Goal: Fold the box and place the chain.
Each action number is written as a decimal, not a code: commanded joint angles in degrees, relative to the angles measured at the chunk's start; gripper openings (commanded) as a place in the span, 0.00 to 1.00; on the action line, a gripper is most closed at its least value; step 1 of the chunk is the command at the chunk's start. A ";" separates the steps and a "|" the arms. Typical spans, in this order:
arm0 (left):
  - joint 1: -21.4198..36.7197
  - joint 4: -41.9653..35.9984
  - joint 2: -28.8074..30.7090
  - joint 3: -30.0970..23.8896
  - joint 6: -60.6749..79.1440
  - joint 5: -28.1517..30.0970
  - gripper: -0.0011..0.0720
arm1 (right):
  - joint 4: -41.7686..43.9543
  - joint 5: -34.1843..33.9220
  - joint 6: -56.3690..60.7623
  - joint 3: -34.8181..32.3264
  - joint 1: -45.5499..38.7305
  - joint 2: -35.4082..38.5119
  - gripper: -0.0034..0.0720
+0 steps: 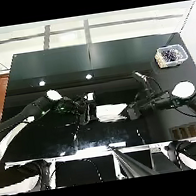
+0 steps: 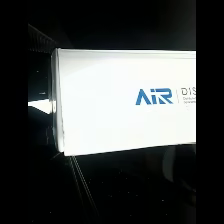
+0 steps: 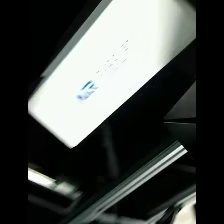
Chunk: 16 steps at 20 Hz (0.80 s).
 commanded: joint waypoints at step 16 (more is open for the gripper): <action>0.00 0.00 -0.02 -0.04 0.00 -0.07 0.69 | 1.60 -9.90 9.22 -2.40 2.25 -11.67 0.07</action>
